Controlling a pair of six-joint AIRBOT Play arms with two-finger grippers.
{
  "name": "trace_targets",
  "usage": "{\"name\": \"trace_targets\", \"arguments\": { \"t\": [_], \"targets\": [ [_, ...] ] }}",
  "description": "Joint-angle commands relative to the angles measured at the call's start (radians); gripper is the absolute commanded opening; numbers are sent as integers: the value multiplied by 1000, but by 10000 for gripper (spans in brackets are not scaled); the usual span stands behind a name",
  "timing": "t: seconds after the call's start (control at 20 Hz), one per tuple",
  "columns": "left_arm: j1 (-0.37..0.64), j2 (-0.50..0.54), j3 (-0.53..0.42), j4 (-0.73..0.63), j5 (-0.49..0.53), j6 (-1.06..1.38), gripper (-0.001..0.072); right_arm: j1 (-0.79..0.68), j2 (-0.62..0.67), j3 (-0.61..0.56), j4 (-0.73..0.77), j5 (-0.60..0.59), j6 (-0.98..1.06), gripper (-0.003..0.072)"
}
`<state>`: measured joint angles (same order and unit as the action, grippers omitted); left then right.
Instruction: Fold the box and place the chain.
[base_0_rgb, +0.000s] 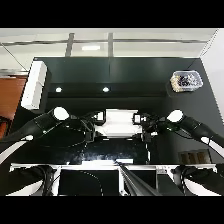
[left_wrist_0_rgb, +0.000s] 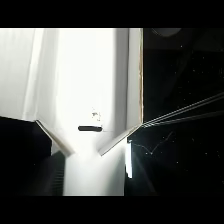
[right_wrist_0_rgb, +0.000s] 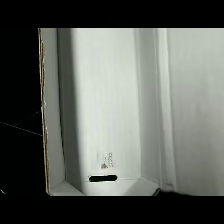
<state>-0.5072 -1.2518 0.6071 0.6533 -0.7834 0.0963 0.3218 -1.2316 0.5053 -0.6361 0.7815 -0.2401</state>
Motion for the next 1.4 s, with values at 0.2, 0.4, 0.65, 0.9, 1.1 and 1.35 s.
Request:
{"name": "trace_targets", "arguments": {
  "t": [0.2,0.4,0.65,0.9,1.1,1.35],
  "targets": [
    [-15,-8,6,-12,53,9,278,0,1,0,0,0,0,476],
    [-15,-8,6,-31,77,9,278,0,1,0,0,0,0,477],
    [-40,-18,6,-90,93,60,269,0,1,0,0,0,0,476],
    [-71,-53,7,-199,101,60,178,0,1,0,0,0,0,477],
    [-85,-71,10,-237,101,61,157,0,1,0,0,0,0,477],
    [-84,-71,10,-233,102,60,457,0,1,0,0,0,0,476]
  ]
}}
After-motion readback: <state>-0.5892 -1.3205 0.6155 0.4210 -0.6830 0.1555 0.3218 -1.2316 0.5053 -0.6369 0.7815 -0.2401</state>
